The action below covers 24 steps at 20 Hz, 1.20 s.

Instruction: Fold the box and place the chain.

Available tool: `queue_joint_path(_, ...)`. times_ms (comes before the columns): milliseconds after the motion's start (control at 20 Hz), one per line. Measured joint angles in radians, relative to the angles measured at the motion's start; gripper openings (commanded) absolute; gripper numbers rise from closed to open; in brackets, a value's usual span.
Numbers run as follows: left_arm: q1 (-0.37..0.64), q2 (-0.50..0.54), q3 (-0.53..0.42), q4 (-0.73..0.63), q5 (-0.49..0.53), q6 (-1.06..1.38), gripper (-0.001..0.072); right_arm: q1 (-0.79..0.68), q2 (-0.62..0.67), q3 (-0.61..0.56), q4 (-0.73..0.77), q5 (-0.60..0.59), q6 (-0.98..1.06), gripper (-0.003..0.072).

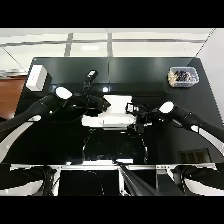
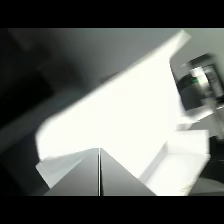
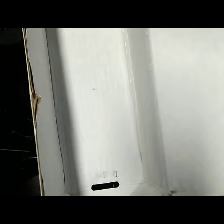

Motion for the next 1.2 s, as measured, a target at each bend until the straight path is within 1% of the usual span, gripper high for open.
queue_joint_path(200,0.004,-0.056,0.006,0.023,-0.029,-0.003,0.0024,0.000,0.000,0.000,0.000,0.000,0.000,0.0126)
queue_joint_path(450,0.011,-0.082,0.008,0.042,-0.067,-0.005,0.0023,0.000,0.000,0.000,0.000,0.002,-0.001,0.0126)
queue_joint_path(600,0.028,-0.077,0.022,0.087,-0.126,-0.008,0.0020,0.000,0.000,0.000,-0.002,0.005,-0.006,0.0126)
queue_joint_path(750,0.056,-0.011,0.032,0.162,-0.156,-0.035,0.0020,0.001,0.000,0.000,-0.002,0.003,-0.004,0.0126)
queue_joint_path(1000,0.108,0.177,0.037,0.288,-0.172,-0.071,0.0022,0.001,0.000,0.000,0.000,0.001,-0.001,0.0126)
queue_joint_path(1100,0.117,0.256,0.033,0.327,-0.231,-0.071,0.0022,0.001,0.000,0.000,0.000,0.001,0.000,0.0126)
queue_joint_path(1200,0.118,0.331,0.003,0.343,-0.284,-0.032,0.0024,0.001,0.000,0.000,0.000,0.000,0.000,0.0126)
